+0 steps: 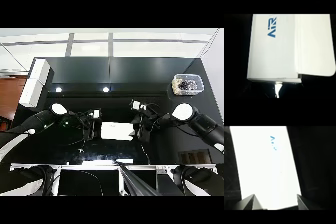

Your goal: Fold the box and place the chain.

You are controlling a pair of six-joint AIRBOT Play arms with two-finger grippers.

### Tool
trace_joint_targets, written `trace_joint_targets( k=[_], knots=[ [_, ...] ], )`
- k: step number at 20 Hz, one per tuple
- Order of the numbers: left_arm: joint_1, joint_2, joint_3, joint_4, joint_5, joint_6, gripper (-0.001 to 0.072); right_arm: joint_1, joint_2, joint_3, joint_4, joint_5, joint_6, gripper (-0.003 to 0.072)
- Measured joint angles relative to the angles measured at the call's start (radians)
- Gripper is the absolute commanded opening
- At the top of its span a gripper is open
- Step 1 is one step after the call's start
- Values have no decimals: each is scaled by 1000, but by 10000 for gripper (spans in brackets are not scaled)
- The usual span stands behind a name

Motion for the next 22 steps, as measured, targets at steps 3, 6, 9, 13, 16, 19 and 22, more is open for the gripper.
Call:
trace_joint_targets(
  k=[3, 6, 9, 13, 16, 19, 22],
  knots=[
    [-3, 0, 0, 1, 1, -3, 334, 39, 0, -6, 8, -34, -52, 629],
    [-10, 0, 0, 5, 3, -2, 334, 89, -1, -8, 11, -99, -74, 629],
    [-14, 0, 0, 12, 4, 0, 334, 119, -4, -9, 11, -150, -77, 628],
    [-16, 0, 0, 17, 4, 0, 334, 136, -5, -9, 2, -153, -73, 627],
    [-16, 0, 0, 19, 5, 0, 334, 143, -6, -9, -6, -134, -72, 627],
    [-16, 0, 0, 20, 6, -3, 335, 145, -5, -9, -10, -111, -69, 625],
    [-16, 0, 0, 20, 7, -3, 335, 146, -5, -9, -31, -106, -52, 624]
  ],
)
